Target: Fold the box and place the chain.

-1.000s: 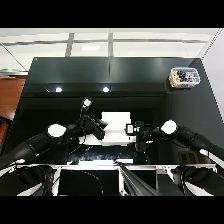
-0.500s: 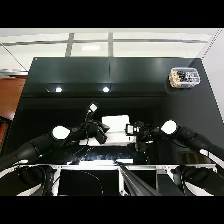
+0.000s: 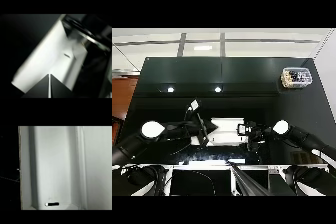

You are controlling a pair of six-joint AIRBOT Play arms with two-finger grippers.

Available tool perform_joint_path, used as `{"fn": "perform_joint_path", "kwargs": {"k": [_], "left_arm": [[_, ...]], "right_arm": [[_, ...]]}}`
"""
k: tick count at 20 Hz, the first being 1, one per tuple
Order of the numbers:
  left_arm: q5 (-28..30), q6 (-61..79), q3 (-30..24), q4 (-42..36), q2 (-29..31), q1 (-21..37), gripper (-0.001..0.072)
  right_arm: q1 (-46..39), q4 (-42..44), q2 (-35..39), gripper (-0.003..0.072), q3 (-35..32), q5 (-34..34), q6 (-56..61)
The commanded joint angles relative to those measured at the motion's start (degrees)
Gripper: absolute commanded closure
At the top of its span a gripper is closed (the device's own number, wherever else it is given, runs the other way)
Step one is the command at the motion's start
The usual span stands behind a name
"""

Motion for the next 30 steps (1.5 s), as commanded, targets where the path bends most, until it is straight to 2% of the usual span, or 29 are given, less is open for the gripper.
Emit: {"fn": "perform_joint_path", "kwargs": {"k": [1, 2, 4, 6, 9, 11, 15, 16, 17, 19, 22, 25, 26, 30], "left_arm": [[-14.73, -0.26, -0.7, 13.51, 2.69, 4.5, 0.0227], [-13.18, -0.26, -1.42, 17.53, 2.69, 4.44, 0.0075], [-9.68, 0.39, -2.6, 23.58, 2.67, 4.44, 0.0018], [-5.88, 0.61, -3.34, 26.1, 2.27, 4.44, 0.0021], [-5.27, 5.62, -3.52, 26.01, 0.33, 3.37, 0.0023], [-4.11, 8.83, -3.52, 25.31, -1.73, 0.76, 0.0024], [3.28, 9.14, -3.52, 23.65, -5.49, -4.42, 0.0028], [4.26, 9.16, -3.52, 22.75, -6.21, -5.25, 0.0052], [5.27, 9.14, -3.52, 22.58, -6.8, -6.14, 0.0113], [7.89, 9.14, -3.52, 22.6, -7.28, -7.52, 0.014], [10.03, 9.09, -3.5, 22.56, -7.26, -7.8, 0.0349], [9.49, 8.98, -3.5, 18.6, -7.26, -7.8, 0.0397], [9.14, 8.98, -3.5, 15.72, -7.26, -7.8, 0.0485], [7.41, 9.01, -3.5, 11.67, -7.26, -7.8, 0.0488]], "right_arm": [[0.07, -0.02, -0.04, 0.0218, 0.0, -0.02, 0.0], [0.07, -0.02, -0.04, 0.0218, 0.0, -0.02, 0.0], [0.07, -0.02, -0.04, 0.0218, 0.0, -0.02, 0.0], [0.07, -0.02, -0.04, 0.0218, 0.0, -0.02, 0.0], [0.07, -0.02, -0.04, 0.0218, 0.0, -0.02, 0.0], [0.07, -0.02, -0.04, 0.0218, 0.0, -0.02, 0.0], [0.07, -0.02, -0.04, 0.0218, 0.0, -0.02, 0.0], [0.07, -0.02, -0.04, 0.0218, 0.0, -0.02, 0.0], [0.07, -0.02, -0.04, 0.0218, 0.0, -0.02, 0.0], [0.07, -0.02, -0.04, 0.0218, 0.0, -0.02, 0.0], [0.07, -0.02, -0.04, 0.0218, 0.0, -0.02, 0.0], [0.07, -0.02, -0.04, 0.0218, 0.0, -0.02, 0.0], [0.07, 0.0, -0.04, 0.0217, 0.0, -0.02, 0.0], [0.07, -0.02, -0.04, 0.0217, 0.0, -0.02, 0.0]]}}
